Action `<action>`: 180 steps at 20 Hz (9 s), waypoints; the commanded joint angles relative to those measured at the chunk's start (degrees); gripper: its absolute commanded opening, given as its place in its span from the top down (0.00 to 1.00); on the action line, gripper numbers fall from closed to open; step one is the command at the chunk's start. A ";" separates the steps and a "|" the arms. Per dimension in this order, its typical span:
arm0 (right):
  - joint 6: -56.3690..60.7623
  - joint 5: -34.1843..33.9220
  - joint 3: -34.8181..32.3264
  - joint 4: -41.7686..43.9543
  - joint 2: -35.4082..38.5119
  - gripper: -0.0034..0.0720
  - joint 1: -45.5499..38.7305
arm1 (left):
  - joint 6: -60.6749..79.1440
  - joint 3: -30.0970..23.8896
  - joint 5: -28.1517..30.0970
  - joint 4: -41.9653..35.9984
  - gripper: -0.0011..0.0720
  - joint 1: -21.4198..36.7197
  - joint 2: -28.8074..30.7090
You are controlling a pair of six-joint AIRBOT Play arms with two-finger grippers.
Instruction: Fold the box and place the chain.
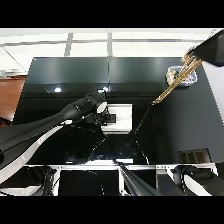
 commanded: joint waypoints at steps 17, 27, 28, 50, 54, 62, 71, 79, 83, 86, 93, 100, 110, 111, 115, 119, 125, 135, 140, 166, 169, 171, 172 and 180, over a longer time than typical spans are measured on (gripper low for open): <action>-12.35 -24.39 -39.87 30.05 -0.59 0.94 10.91 | 0.02 0.04 0.33 0.20 0.94 0.04 -0.04; -12.02 -30.93 -46.23 25.94 -9.40 0.94 17.18 | 0.02 0.04 0.31 0.20 0.94 0.04 -0.04; -12.02 -30.99 -46.56 25.68 -9.99 0.94 17.18 | 0.02 0.04 0.31 0.20 0.94 0.04 -0.04; -35.19 -40.48 -64.76 1.14 5.35 0.04 -13.60 | 0.02 0.04 0.33 0.22 0.94 0.04 -0.04; -52.68 -42.07 -67.01 1.73 3.89 0.05 -7.54 | 0.02 0.04 0.35 0.20 0.94 0.04 -0.04; -85.70 -43.74 -67.17 18.71 -5.16 0.05 2.67 | 0.02 0.04 0.33 0.20 0.94 0.04 -0.04; -91.23 -46.49 -67.17 19.56 -10.54 0.05 8.31 | 0.02 0.04 0.26 0.20 0.94 0.04 -0.04; -90.53 -50.03 -67.19 18.69 -12.20 0.05 8.96 | 0.02 0.04 0.13 0.17 0.94 0.04 -0.04; -89.59 -49.05 -67.17 18.71 -12.15 0.96 8.96 | 0.00 0.04 0.13 0.17 0.94 0.04 -0.04; -82.49 -48.22 -67.17 18.62 -11.28 0.94 8.94 | 0.02 0.04 0.13 0.17 0.94 0.04 -0.04; -55.67 -38.99 -63.17 12.17 1.53 0.94 8.94 | 0.02 0.04 0.13 0.20 0.94 0.04 -0.04; -43.06 -22.62 -48.61 21.14 8.00 0.94 8.96 | 0.00 0.04 0.17 0.20 0.94 0.04 -0.04; -41.09 -25.40 -46.01 33.42 5.25 0.94 9.92 | 0.02 0.04 0.15 0.20 0.94 0.04 -0.04; -40.44 -25.55 -47.01 31.87 3.87 0.94 10.64 | 0.02 0.04 0.15 0.20 0.94 0.04 -0.04; -39.41 -27.43 -52.39 30.36 -2.14 0.94 13.73 | 0.02 0.04 0.17 0.20 0.94 0.04 -0.04; -37.75 -31.39 -54.01 26.14 -4.33 0.62 13.92 | 0.02 0.04 0.28 0.20 0.94 0.04 -0.04; -37.75 -23.28 -53.53 25.07 -4.15 0.63 4.90 | 0.00 0.04 0.31 0.20 0.94 0.04 -0.04; -37.88 -18.18 -53.59 25.05 -4.17 0.63 -0.94 | -0.74 1.31 -0.66 -1.38 0.82 -0.09 0.39; -38.03 -19.06 -53.59 24.57 -4.17 0.63 -0.94 | 0.50 3.17 -1.29 -0.42 0.22 -0.48 5.57; -28.04 -24.87 -53.59 17.64 -4.17 0.63 -0.87 | 128.19 -27.52 8.83 -32.24 0.00 26.67 19.63; -27.85 -24.87 -53.59 17.66 -4.17 0.63 -0.87 | 130.81 -26.93 13.70 -34.71 0.00 26.84 18.23; -27.85 -24.94 -53.59 17.81 -4.17 0.63 -0.87 | 133.41 -26.86 14.34 -39.01 0.00 26.60 16.74; -27.85 -24.98 -53.59 17.81 -4.17 0.63 -0.87 | 135.27 -26.86 14.84 -41.07 0.00 26.16 15.98; -27.87 -25.24 -53.59 17.79 -4.17 0.63 0.15 | 141.70 -25.73 14.86 -49.75 0.01 23.26 12.09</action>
